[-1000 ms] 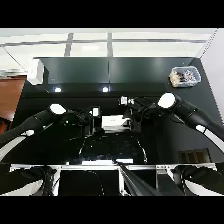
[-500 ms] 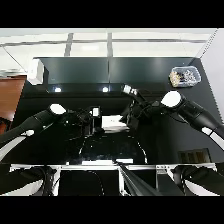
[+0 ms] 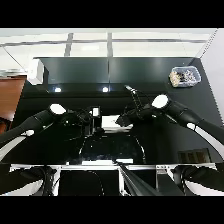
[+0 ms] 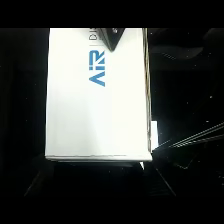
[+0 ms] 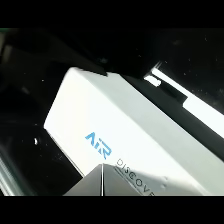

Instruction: Fold the box and place the chain.

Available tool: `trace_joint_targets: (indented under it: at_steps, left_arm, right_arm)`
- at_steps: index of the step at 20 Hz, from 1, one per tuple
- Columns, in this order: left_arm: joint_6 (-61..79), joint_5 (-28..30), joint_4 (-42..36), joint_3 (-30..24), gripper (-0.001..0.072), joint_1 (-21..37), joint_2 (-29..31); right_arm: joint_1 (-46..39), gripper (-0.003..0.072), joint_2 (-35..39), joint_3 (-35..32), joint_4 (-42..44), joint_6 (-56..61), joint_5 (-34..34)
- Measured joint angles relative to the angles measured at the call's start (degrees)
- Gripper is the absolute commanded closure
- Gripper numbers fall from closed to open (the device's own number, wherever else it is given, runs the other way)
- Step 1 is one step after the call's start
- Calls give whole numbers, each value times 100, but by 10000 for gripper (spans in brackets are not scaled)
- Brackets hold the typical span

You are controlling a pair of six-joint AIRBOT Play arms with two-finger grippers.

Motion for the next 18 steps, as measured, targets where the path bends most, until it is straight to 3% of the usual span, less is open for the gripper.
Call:
trace_joint_targets:
  at_steps: [5, 7, 8, 9, 15, 18]
  left_arm:
    - [9, -31, -81, 0, 318, 0, 0]
    - [2, -20, -85, 7, 272, 0, 33]
    - [-44, -33, -68, 24, 86, -2, 68]
    - [-162, -35, -39, 48, -6, -2, 125]
    - [-1209, -715, 367, 442, -4, -59, 739]
    - [-1519, -542, 131, 820, -4, -339, 686]
  right_arm:
    - [-184, 663, 295, 114, -234, 170, 22]
    - [-476, 663, 741, 232, -251, 175, 170]
    - [-713, 663, 1019, 275, -323, 179, 308]
    - [-968, 663, 1276, 308, -374, 201, 321]
    - [-2553, 664, 2330, 365, -1298, 573, 1362]
    - [-2881, 664, 2461, 345, -1512, 675, 1547]
